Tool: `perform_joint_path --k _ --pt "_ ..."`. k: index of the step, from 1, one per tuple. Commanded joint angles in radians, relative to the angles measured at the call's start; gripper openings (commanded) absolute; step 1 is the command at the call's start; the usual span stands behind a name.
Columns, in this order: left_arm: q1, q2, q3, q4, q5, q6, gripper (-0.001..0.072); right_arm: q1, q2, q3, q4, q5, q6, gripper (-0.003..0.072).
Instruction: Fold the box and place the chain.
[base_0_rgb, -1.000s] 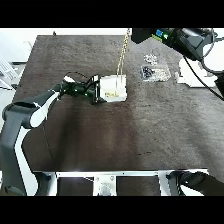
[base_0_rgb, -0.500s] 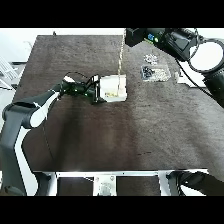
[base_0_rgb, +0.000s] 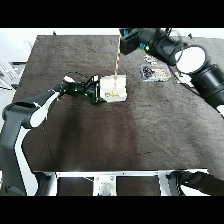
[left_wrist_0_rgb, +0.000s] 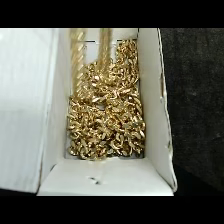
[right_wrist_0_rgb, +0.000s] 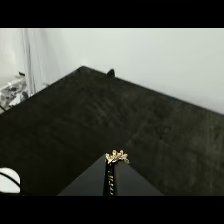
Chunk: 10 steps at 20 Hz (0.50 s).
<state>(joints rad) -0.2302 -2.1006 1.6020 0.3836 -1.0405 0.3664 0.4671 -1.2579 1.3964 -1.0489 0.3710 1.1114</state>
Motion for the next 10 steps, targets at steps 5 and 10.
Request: perform_joint_path --k 5,10 --pt "0.0 0.0 0.0 0.0 0.0 0.0 0.0471 0.001 -0.159 -0.319 0.013 -0.066 0.097 0.0009" --pt "0.0 0.0 0.0 0.0 0.0 0.0 0.0471 -0.016 -0.3 -0.347 0.069 -0.102 0.116 0.0172"
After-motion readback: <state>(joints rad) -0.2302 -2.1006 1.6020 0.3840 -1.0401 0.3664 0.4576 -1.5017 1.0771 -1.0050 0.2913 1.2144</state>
